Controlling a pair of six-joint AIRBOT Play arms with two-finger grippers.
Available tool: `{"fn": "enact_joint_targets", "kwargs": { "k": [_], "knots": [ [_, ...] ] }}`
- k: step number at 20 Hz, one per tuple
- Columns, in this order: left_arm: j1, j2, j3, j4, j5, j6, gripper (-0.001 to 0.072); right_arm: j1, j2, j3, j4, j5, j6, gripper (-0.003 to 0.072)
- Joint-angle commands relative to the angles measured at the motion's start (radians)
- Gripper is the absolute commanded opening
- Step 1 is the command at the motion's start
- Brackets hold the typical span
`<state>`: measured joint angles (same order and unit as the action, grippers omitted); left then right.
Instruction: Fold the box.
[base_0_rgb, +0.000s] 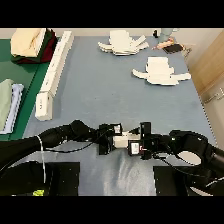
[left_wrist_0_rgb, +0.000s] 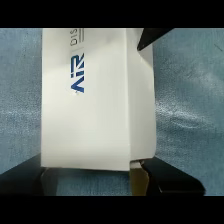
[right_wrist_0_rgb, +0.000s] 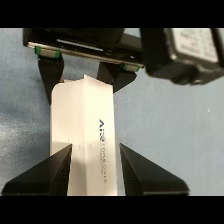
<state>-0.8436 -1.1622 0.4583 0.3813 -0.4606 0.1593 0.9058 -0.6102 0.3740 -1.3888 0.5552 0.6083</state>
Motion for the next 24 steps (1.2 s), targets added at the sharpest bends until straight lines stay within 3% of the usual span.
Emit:
{"fn": "enact_joint_targets", "kwargs": {
  "k": [1, 7, 14, 24],
  "knots": [
    [-0.001, 0.0, 0.001, 0.0, -0.002, 0.001, 0.0524, 0.0, 0.019, 0.002, -0.006, -0.015, 0.0, 0.0468],
    [-0.001, 0.0, 0.001, 0.0, -0.002, 0.001, 0.0524, -0.003, 0.017, 0.002, -0.1, -0.079, 0.0, 0.0467],
    [-0.001, 0.0, 0.001, 0.0, -0.002, 0.001, 0.0524, -0.002, -0.02, 0.0, -0.084, -0.081, 0.0, 0.0466],
    [0.0, 0.0, 0.001, 0.0, -0.002, 0.001, 0.0524, 0.0, -0.018, 0.0, 0.003, 0.013, 0.0, 0.0465]
  ]
}}
